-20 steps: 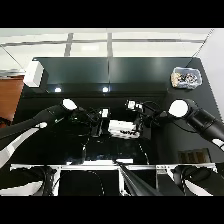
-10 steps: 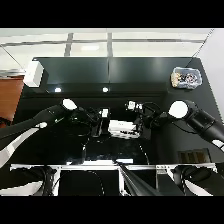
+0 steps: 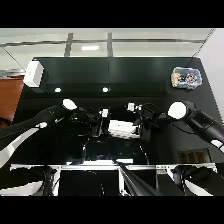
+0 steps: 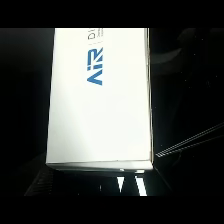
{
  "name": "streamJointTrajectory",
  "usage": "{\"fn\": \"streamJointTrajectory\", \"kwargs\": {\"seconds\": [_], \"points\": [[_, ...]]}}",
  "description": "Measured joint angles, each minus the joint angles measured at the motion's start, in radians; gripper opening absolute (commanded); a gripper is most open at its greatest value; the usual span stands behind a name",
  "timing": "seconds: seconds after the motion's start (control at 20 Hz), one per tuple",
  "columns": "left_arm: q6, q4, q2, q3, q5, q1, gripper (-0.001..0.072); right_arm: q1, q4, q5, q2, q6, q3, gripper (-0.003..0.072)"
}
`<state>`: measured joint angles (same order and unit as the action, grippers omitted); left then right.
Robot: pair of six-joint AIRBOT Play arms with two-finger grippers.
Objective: Fold the box and place the chain.
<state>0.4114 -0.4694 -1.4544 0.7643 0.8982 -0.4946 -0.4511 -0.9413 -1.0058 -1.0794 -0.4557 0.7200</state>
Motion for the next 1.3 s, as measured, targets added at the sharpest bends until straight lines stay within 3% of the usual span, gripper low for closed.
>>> {"fn": "streamJointTrajectory", "kwargs": {"seconds": [0.55,0.6,0.65,0.7,0.85,0.95,1.15,1.3], "points": [[0.002,-0.001,0.000,0.000,0.001,0.000,0.0339,-0.012,-0.001,-0.025,0.030,-0.061,0.013,0.0383],[0.002,-0.001,0.000,0.000,0.001,0.000,0.0340,-0.006,0.006,-0.037,0.040,-0.115,0.023,0.0335],[0.002,-0.001,0.000,0.000,0.001,0.000,0.0340,0.007,0.010,-0.068,0.049,-0.189,0.029,0.0104],[0.001,-0.001,0.000,0.000,0.001,0.000,0.0340,0.024,0.019,-0.098,0.055,-0.260,0.032,0.0012],[0.001,-0.001,0.000,0.000,0.001,0.000,0.0340,0.089,0.114,-0.218,0.065,-0.398,-0.003,0.0012],[0.001,-0.001,0.000,0.000,0.001,0.000,0.0340,0.127,0.246,-0.221,0.068,-0.444,-0.057,0.0012],[0.001,-0.001,0.000,0.000,0.001,0.000,0.0340,0.162,0.555,-0.083,0.068,-0.490,-0.180,0.0012],[0.001,0.000,0.000,0.000,0.001,0.000,0.0339,0.170,0.671,0.022,0.066,-0.526,-0.235,0.0012]]}}
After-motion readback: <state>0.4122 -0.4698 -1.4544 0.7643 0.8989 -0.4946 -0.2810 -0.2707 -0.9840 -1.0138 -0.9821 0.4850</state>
